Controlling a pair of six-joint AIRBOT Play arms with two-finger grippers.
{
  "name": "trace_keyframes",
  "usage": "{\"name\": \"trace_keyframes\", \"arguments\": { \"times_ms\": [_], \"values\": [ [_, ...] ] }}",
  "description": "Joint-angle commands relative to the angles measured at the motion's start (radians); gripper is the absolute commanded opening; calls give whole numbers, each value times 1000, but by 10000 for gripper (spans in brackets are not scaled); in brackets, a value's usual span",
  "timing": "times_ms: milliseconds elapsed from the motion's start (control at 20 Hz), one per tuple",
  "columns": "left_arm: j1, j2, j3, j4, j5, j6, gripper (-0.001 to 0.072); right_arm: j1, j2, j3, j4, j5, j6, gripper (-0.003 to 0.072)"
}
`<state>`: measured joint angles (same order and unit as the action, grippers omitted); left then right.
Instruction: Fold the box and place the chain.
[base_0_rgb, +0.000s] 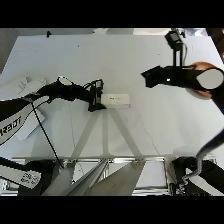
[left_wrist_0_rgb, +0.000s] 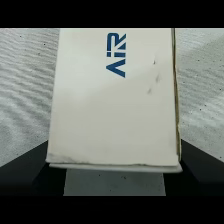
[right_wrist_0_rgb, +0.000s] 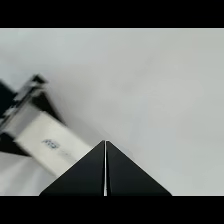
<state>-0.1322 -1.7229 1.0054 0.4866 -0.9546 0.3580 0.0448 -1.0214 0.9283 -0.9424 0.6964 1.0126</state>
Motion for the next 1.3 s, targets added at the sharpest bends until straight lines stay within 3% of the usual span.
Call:
{"name": "trace_keyframes", "arguments": {
  "times_ms": [0, 100, 450, 550, 850, 1050, 1250],
  "values": [
    [0, 1, 0, 0, 0, 0, 216, -111, 56, 2, -328, -18, 174, 19],
    [0, 0, 0, 0, 0, 0, 216, -171, 56, 2, -408, -7, 197, 19],
    [-2, 0, 0, -8, 10, 1, 204, -236, 56, 2, -412, -7, 194, 19],
    [2, 2, 0, -3, -1, 0, 17, -236, 56, 2, -412, -7, 194, 19],
    [2, 110, 0, -29, 13, -49, 9, -236, 56, 2, -412, -8, 194, 19],
    [2, 288, 0, -29, 144, -198, 7, -236, 56, 2, -412, -8, 194, 19],
    [10, 459, 0, -22, 470, -297, 8, -236, 56, 2, -412, -9, 194, 19]
  ]
}}
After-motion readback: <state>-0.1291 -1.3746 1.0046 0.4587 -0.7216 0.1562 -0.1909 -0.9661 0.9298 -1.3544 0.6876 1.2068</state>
